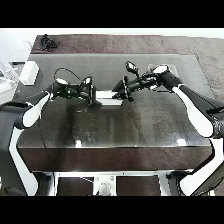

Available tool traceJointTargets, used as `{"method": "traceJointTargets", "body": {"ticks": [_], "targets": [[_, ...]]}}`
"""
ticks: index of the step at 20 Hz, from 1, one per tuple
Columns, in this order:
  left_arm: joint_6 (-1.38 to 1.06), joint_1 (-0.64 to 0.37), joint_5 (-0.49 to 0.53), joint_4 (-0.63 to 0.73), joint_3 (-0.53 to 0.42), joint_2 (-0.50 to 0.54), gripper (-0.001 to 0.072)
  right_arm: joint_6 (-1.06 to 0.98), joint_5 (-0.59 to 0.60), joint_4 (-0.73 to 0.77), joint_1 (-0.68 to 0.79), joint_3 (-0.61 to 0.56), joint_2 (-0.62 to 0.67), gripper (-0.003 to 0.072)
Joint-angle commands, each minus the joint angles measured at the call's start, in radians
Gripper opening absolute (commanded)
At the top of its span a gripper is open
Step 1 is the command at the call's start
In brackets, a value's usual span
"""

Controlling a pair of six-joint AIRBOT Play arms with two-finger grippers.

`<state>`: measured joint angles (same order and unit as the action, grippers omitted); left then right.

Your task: Fold the box and place the chain.

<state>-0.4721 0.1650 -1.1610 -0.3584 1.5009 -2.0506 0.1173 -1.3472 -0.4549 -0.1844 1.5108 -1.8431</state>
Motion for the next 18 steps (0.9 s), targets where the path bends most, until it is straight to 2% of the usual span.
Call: {"method": "traceJointTargets", "body": {"ticks": [1,3,4,11,18], "targets": [[0.000,0.000,0.002,0.000,0.000,0.000,0.0309,0.036,0.018,-0.002,0.007,0.000,0.003,0.0337],[0.000,0.000,0.000,0.000,0.000,0.000,0.0309,0.072,0.084,0.000,0.005,0.000,-0.002,0.0327],[0.000,0.000,0.000,0.000,0.000,0.000,0.0308,0.075,0.101,0.002,-0.001,0.000,-0.004,0.0288],[0.000,0.000,0.000,0.000,0.000,0.000,0.0309,0.066,0.047,-0.040,-0.022,-0.001,-0.009,0.0307],[0.000,0.000,0.000,0.000,0.000,0.000,0.0309,0.068,0.108,-0.044,-0.024,0.000,-0.037,0.0306]]}}
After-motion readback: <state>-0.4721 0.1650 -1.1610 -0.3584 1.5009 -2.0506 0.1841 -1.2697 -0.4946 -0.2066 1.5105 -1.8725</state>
